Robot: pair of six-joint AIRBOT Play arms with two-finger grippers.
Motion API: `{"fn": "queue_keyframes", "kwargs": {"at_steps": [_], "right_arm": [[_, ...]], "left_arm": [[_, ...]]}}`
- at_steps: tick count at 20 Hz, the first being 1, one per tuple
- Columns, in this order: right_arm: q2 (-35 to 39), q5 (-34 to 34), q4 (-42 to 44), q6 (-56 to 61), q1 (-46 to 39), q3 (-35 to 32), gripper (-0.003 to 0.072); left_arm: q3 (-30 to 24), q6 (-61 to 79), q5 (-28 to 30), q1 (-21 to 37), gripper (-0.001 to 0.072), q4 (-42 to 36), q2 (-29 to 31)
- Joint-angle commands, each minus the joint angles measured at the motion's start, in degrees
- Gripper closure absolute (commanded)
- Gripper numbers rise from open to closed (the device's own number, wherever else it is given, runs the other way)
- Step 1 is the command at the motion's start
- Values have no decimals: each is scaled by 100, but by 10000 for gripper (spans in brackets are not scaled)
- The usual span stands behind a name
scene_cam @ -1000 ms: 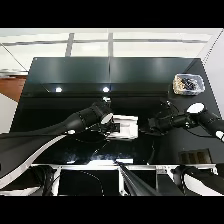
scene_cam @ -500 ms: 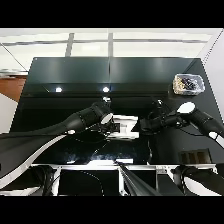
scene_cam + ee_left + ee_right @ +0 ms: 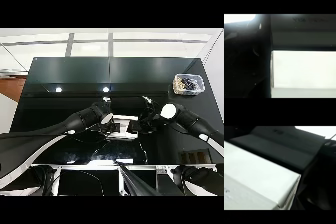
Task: Fold the box and place the chain.
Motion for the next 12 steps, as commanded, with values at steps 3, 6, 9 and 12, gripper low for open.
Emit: {"fn": "queue_keyframes", "kwargs": {"at_steps": [3,6,9,12], "right_arm": [[-2,-81,-1733,1753,710,291,257],[-2,-52,-2057,2194,944,293,331],[-13,74,-2422,2673,1198,332,332],[-76,446,-2894,3128,1364,531,419]], "left_arm": [[4,0,-4,2,678,2,-9],[4,0,-4,2,678,2,-9],[4,0,-4,2,679,2,-9],[4,0,0,2,679,2,-9]]}}
